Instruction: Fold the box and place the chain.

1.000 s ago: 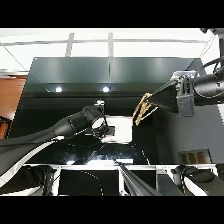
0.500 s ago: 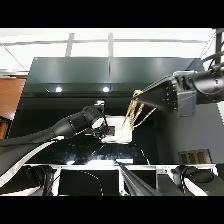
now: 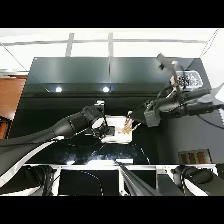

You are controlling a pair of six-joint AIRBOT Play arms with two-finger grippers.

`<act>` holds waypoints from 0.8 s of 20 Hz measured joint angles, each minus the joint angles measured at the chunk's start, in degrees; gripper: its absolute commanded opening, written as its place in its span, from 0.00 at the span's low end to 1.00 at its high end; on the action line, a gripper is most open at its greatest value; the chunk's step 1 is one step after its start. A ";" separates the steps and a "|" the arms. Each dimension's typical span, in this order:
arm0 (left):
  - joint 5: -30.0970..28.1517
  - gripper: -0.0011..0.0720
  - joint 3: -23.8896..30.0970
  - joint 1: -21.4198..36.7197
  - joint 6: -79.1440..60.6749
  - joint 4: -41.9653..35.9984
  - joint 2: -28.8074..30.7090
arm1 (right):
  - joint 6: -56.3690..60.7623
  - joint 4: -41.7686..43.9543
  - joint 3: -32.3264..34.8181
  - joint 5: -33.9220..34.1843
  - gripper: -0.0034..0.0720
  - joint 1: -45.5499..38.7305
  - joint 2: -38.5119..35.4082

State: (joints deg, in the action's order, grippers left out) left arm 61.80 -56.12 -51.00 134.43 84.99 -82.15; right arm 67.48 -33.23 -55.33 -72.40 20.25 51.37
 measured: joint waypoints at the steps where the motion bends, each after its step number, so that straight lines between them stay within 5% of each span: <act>1: 0.02 0.06 0.00 0.00 0.00 0.00 0.00 | 0.00 -0.15 2.05 1.16 0.05 0.17 0.00; 7: 0.02 0.06 0.00 0.00 0.00 -0.02 0.00 | -0.02 -1.11 13.57 10.71 0.07 3.28 0.22; 8: 0.04 0.06 0.00 0.00 0.00 -0.02 0.00 | -0.02 -1.09 14.91 12.55 0.19 3.54 0.35; 9: 0.02 0.06 0.00 -0.02 0.00 -0.02 0.00 | 0.04 -1.14 15.85 13.90 0.54 3.76 0.48; 10: 0.02 0.06 0.00 -0.02 0.00 -0.02 0.00 | 0.26 -1.22 16.57 15.39 0.65 3.89 0.57; 16: 0.04 0.06 0.00 -0.02 0.00 -0.02 0.00 | 1.60 -8.63 15.19 15.34 0.65 -4.42 0.74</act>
State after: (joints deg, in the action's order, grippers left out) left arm 61.84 -56.12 -51.03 134.43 84.97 -82.15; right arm 69.08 -41.87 -40.14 -57.06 15.84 52.12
